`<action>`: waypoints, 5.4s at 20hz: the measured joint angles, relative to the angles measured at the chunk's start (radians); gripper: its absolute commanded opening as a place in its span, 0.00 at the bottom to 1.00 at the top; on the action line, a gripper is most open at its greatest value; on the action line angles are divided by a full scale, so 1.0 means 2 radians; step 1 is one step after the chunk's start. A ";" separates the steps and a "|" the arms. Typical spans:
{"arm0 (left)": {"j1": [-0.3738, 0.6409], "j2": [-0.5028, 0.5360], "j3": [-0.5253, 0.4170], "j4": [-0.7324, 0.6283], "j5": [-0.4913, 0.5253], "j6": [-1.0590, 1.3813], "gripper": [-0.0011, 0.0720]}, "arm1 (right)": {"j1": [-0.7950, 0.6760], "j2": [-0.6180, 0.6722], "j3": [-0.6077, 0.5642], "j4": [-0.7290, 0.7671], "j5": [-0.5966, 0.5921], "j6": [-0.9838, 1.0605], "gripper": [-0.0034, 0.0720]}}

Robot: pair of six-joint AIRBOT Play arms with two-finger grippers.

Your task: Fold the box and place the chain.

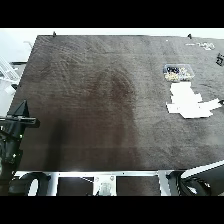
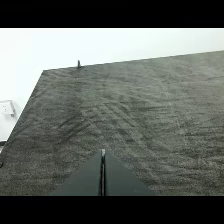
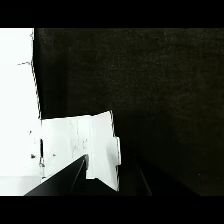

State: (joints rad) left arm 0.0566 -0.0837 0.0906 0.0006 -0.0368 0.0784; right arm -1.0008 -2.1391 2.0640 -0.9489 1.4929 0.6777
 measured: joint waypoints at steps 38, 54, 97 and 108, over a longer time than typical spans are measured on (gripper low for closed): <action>0.000 0.000 0.000 0.000 0.000 0.000 0.04 | 0.093 -0.027 -0.066 0.188 0.169 -0.005 0.05; 0.000 0.000 0.000 0.000 0.000 0.000 0.04 | 0.370 0.076 -0.334 0.436 0.075 -0.012 0.04; 0.000 0.000 0.000 0.000 -0.001 0.000 0.04 | 0.476 0.255 -0.570 0.398 -0.299 -0.046 0.04; 0.000 0.000 0.000 0.000 -0.004 0.000 0.92 | 0.547 0.302 -0.593 0.384 -0.456 -0.017 0.04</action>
State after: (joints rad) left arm 0.0566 -0.0830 0.0906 0.0002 -0.0452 0.0784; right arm 0.0940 -1.5352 0.8780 -0.1806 0.5816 0.6437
